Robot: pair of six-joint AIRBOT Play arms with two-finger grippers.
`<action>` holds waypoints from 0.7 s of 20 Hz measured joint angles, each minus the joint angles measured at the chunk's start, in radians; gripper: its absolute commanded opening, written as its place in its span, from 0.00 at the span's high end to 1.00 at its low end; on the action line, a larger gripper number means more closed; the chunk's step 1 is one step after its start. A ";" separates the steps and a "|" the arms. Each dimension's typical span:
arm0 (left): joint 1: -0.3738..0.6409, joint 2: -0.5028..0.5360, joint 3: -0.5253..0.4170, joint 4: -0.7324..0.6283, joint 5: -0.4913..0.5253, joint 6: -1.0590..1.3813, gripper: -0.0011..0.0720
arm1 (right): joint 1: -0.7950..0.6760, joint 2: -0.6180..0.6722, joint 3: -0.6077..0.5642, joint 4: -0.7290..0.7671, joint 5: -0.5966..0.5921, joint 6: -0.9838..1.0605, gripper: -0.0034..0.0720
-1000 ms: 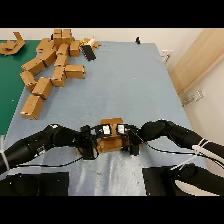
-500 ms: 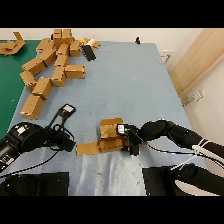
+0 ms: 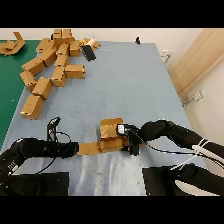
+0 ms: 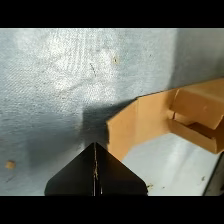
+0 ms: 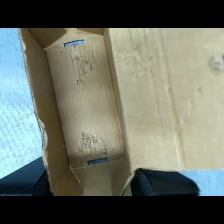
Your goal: Fold the box.
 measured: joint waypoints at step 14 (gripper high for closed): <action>-0.208 -0.029 -0.081 -0.279 0.317 0.038 0.97 | 0.000 0.000 0.000 0.000 -0.001 0.000 0.19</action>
